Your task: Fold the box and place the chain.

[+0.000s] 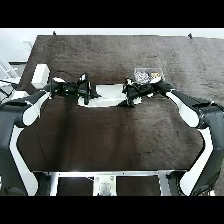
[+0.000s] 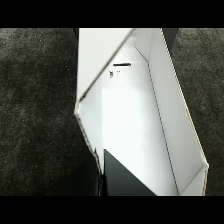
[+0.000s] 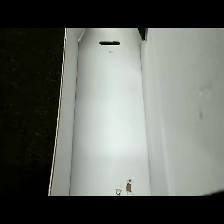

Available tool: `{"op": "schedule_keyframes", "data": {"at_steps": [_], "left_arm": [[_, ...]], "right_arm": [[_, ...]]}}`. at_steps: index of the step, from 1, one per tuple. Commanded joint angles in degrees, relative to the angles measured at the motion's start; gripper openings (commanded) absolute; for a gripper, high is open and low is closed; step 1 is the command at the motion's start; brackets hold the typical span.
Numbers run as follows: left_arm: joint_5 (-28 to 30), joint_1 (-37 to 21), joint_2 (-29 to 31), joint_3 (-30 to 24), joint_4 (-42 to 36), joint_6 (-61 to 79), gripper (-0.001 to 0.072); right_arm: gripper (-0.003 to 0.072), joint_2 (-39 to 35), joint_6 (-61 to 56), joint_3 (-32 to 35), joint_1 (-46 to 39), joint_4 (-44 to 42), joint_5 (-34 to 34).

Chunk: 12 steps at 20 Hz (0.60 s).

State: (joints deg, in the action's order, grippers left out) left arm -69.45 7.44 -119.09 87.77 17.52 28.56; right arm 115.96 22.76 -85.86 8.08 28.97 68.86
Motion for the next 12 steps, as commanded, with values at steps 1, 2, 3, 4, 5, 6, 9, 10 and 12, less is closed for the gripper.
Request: {"op": "schedule_keyframes", "data": {"at_steps": [1, 2, 3, 4, 5, 6, 9, 10, 12], "left_arm": [[0.0, 0.0, 0.0, 0.0, 0.0, 0.0, 0.0023], [0.0, 0.0, 0.0, 0.0, 0.0, 0.0, 0.0023], [0.0, 0.0, 0.0, 0.0, 0.0, 0.0, 0.0023], [0.0, 0.0, 0.0, 0.0, 0.0, 0.0, 0.0023], [0.0, 0.0, 0.0, 0.0, 0.0, 0.0, 0.0022], [0.0, 0.0, 0.0, 0.0, 0.0, 0.0, 0.0023], [0.0, 0.0, 0.0, 0.0, 0.0, 0.0, 0.0023], [0.0, 0.0, 0.0, 0.0, 0.0, 0.0, 0.0022], [0.0, 0.0, 0.0, 0.0, 0.0, 0.0, 0.0023]], "right_arm": [[0.0628, 0.0, -0.9, -0.1, 0.0, 0.0, 0.3], [0.0628, 0.0, -1.6, -0.1, 0.0, 0.0, 0.3], [0.0628, 0.0, -1.7, -0.1, 0.0, 0.0, 0.5], [0.0628, 0.0, -1.7, -0.1, 0.0, 0.0, 0.9], [0.0628, 0.0, -1.7, -0.1, 0.0, 0.0, 0.9], [0.0628, 0.0, -1.7, -0.1, 0.0, 0.0, 0.9], [0.0605, 0.0, -1.7, 0.0, 0.0, 0.0, 1.2], [0.0597, 0.1, -1.7, 0.0, 0.0, 0.0, 1.3], [0.0597, 0.1, -1.7, 0.0, 0.0, 0.0, 1.4]]}}
